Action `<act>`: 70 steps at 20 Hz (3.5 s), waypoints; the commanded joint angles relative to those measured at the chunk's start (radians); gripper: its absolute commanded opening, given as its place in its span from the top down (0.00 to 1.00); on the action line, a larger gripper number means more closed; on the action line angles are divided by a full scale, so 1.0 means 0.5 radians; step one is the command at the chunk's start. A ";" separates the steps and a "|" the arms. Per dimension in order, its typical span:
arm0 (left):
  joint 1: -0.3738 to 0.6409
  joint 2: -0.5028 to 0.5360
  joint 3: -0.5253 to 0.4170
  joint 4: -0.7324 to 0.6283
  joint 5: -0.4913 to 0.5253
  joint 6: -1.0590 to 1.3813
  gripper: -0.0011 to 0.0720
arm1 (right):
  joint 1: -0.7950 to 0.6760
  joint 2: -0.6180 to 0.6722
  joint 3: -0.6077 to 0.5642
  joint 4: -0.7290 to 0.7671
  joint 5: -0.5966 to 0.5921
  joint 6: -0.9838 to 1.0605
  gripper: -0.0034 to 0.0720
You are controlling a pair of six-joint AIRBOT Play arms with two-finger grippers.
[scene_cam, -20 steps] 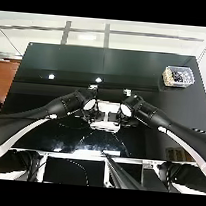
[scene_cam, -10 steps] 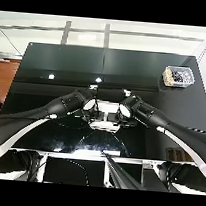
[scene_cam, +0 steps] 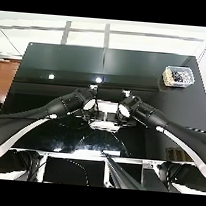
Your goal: Fold the box and place the chain.
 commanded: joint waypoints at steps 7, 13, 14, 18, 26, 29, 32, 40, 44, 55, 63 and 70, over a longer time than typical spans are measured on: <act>0.000 0.000 0.001 -0.002 0.007 -0.002 0.95 | 0.001 -0.002 0.003 -0.002 -0.006 -0.002 0.80; 0.000 0.000 0.001 -0.002 0.005 -0.002 0.95 | 0.000 0.019 0.066 -0.054 0.025 -0.039 0.56; 0.000 0.000 0.001 -0.002 0.000 -0.001 0.95 | 0.000 0.043 0.084 -0.097 0.054 -0.039 0.45; 0.000 0.000 0.001 -0.002 0.000 -0.002 0.95 | -0.007 0.269 0.113 -0.288 0.179 -0.173 0.45; 0.000 0.000 0.001 -0.003 0.002 -0.002 0.95 | -0.369 0.900 -0.008 -1.415 0.583 -0.298 0.45; 0.000 0.000 0.001 -0.005 0.002 -0.002 0.95 | -0.934 0.879 -0.146 -1.350 0.089 -0.311 0.43; 0.000 0.000 0.001 -0.008 0.002 -0.002 0.95 | -1.502 0.754 -0.094 -0.862 -0.517 -0.566 0.01; 0.000 0.000 0.001 -0.009 -0.016 -0.002 0.95 | -2.110 -0.385 1.131 0.404 0.136 -0.497 0.03; 0.000 0.000 0.001 -0.009 -0.013 -0.002 0.95 | -2.095 -0.613 1.295 0.415 0.063 -0.403 0.06; 0.000 0.000 0.001 -0.009 -0.008 -0.002 0.95 | -2.093 -0.809 1.295 0.609 -0.248 -0.338 0.08; 0.000 0.000 0.001 -0.009 -0.008 -0.002 0.95 | -2.094 -0.879 1.295 0.637 -0.265 -0.396 0.27; 0.000 0.000 0.001 -0.008 -0.008 -0.002 0.95 | -2.097 -0.869 1.338 0.645 -0.184 -0.958 0.91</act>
